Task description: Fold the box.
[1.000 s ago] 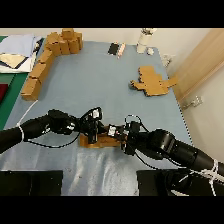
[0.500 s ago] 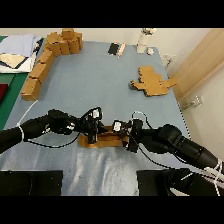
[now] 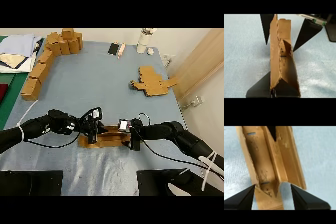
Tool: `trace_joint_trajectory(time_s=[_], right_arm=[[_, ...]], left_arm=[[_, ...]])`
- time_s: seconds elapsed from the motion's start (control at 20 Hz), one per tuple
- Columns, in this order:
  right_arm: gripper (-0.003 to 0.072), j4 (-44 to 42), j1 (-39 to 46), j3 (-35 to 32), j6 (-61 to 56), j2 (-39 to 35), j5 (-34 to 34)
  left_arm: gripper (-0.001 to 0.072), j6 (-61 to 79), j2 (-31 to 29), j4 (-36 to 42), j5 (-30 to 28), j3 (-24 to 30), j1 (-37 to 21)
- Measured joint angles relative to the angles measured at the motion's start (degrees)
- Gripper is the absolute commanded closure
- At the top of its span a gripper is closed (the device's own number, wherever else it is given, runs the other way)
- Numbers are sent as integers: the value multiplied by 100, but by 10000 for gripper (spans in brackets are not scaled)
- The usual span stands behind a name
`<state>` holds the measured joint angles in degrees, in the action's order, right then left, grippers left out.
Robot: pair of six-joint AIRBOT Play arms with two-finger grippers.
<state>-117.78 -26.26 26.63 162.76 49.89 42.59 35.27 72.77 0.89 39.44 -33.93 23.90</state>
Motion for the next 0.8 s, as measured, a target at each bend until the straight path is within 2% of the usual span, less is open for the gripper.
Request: trace_joint_trajectory(time_s=[0.3, 0.8], right_arm=[[-25, -627, 160, 122, 713, 634, 404], [-23, -474, 184, 142, 586, 774, 673]], left_arm=[[698, 0, 0, -2, 0, 0, 0], [698, 2, 0, -2, 2, 0, 2]])
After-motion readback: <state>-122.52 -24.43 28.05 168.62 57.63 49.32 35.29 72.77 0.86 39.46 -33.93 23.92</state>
